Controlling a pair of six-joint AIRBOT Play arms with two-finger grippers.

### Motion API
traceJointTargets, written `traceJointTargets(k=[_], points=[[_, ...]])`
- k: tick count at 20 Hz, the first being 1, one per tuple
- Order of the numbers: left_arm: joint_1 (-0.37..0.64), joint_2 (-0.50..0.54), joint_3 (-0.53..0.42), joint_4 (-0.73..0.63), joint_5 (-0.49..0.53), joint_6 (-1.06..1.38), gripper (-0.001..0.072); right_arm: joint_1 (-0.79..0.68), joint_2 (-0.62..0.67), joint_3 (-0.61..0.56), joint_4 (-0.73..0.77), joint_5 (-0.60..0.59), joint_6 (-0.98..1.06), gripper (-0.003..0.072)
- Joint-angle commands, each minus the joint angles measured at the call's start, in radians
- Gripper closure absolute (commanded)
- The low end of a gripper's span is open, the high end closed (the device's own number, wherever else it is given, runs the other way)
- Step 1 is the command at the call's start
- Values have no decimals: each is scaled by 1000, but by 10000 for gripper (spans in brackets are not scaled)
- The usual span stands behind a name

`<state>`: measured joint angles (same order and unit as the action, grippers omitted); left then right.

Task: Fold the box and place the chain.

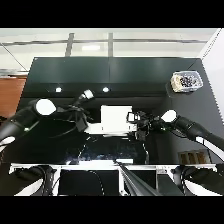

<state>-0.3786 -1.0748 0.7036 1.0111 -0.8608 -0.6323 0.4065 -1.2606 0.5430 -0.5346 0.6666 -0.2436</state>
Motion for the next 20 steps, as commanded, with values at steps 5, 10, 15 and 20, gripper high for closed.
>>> traceJointTargets(k=[5,10,15,20], points=[[402,48,-134,-85,-146,-676,683,0,-1,0,0,2,0,526],[465,-110,-229,-454,-290,-469,685,0,-1,0,0,1,0,526],[354,-223,-229,-477,-221,-470,686,0,-1,0,0,1,0,526],[264,-256,-229,-483,-141,-471,686,0,-1,0,0,1,0,526]])
